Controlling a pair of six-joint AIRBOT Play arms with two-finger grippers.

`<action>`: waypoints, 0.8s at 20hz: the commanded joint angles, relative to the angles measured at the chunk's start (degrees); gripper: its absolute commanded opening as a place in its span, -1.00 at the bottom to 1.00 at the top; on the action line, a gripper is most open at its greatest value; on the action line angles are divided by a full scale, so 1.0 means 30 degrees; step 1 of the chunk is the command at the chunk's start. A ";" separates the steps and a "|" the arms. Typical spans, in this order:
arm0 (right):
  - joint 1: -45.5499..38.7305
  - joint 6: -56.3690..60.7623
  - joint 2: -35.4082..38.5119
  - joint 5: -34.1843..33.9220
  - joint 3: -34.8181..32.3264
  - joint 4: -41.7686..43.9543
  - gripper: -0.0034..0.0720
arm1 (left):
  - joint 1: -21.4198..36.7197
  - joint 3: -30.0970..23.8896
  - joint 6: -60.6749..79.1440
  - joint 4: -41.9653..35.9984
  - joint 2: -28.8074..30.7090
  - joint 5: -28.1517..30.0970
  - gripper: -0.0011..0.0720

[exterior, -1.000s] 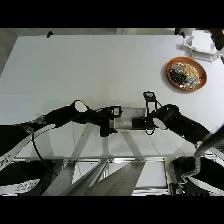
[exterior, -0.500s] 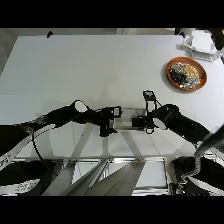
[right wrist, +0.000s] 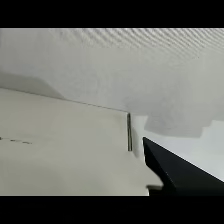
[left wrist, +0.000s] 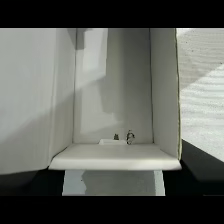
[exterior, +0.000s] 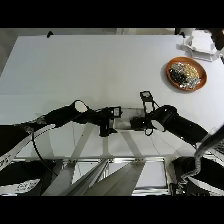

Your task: Fold the box and place the chain.

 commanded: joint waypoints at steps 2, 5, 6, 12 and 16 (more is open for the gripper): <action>0.0335 -0.1282 0.0998 0.1005 0.0036 -0.0561 0.45 | 0.0000 0.0007 -0.0080 -0.0044 0.0007 0.0000 0.22; 0.0335 -0.1377 0.3526 0.1537 0.0036 -0.1778 0.47 | 0.0000 0.0007 -0.0080 -0.0044 0.0007 0.0007 0.22; 0.0313 -0.1902 0.4532 0.1763 0.0036 -0.2106 0.48 | 0.0000 0.0007 -0.0080 -0.0044 0.0007 0.0000 0.22; -0.4226 -0.5690 0.9107 0.3541 0.1894 -0.2739 0.47 | 0.0000 0.0007 -0.0080 -0.0044 0.0007 0.0015 0.22; -1.1045 -0.9063 0.7701 0.1319 0.4932 -0.2324 0.46 | 0.0000 0.0007 -0.0080 -0.0044 0.0007 0.0007 0.22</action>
